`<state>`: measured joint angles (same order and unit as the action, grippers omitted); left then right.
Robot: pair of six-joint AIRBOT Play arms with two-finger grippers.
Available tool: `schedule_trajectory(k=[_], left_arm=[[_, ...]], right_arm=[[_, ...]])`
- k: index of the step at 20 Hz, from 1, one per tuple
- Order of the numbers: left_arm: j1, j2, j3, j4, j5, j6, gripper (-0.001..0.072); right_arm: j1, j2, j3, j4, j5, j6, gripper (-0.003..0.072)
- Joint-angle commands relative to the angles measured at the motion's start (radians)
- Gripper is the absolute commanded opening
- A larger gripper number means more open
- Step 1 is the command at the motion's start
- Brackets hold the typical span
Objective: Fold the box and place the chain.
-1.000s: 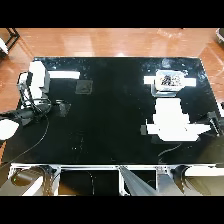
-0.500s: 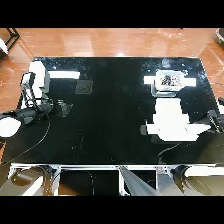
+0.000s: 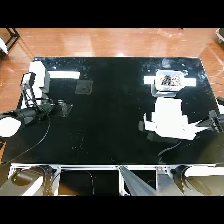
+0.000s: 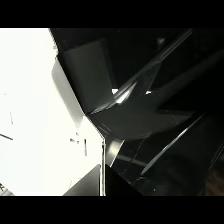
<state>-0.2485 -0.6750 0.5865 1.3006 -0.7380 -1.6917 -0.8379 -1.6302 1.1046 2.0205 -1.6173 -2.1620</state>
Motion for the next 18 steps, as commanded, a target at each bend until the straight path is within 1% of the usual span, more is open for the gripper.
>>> schedule_trajectory(k=[1, 3, 4, 7, 10, 11, 12, 13, 15, 16, 17, 18], left_arm=[[0.004, -0.001, 0.000, 0.000, -0.001, 0.000, 0.0635], [0.004, 0.000, 0.000, 0.000, -0.003, 0.000, 0.0635], [0.003, 0.000, 0.000, -0.005, -0.003, 0.000, 0.0635], [0.003, -0.001, 0.000, -0.045, -0.012, 0.000, 0.0634], [0.003, -0.001, 0.000, -0.068, -0.039, 0.000, 0.0635], [0.003, -0.001, 0.000, -0.081, -0.050, 0.000, 0.0635], [0.003, -0.001, 0.000, -0.097, -0.059, 0.001, 0.0635], [0.003, -0.002, 0.000, -0.140, -0.070, 0.002, 0.0635], [0.003, -0.005, 0.000, -0.275, -0.091, 0.132, 0.0635], [0.003, -0.010, 0.000, -0.321, -0.101, 0.195, 0.0635], [0.004, -0.020, 0.000, -0.322, -0.102, 0.201, 0.0635], [0.008, -0.038, 0.000, -0.309, -0.102, 0.201, 0.0635]], right_arm=[[0.001, 0.001, 0.000, 0.045, -0.058, -0.029, 0.0036], [0.006, 0.005, -0.002, 0.209, -0.112, -0.061, 0.0035], [0.021, 0.014, -0.006, 0.262, -0.124, -0.074, 0.0035], [0.113, 0.061, -0.053, 0.296, -0.126, -0.084, 0.0035], [0.212, 0.111, -0.157, 0.434, -0.122, -0.114, 0.0036], [0.244, 0.134, -0.195, 0.461, -0.104, -0.117, 0.0036], [0.280, 0.166, -0.237, 0.483, -0.073, -0.116, 0.0035], [0.316, 0.204, -0.278, 0.502, -0.037, -0.111, 0.0036], [0.404, 0.304, -0.382, 0.584, 0.051, -0.092, 0.0035], [0.457, 0.365, -0.439, 0.615, 0.112, -0.087, 0.0036], [0.511, 0.426, -0.495, 0.634, 0.192, -0.057, 0.0036], [0.575, 0.492, -0.560, 0.650, 0.297, 0.006, 0.0036]])
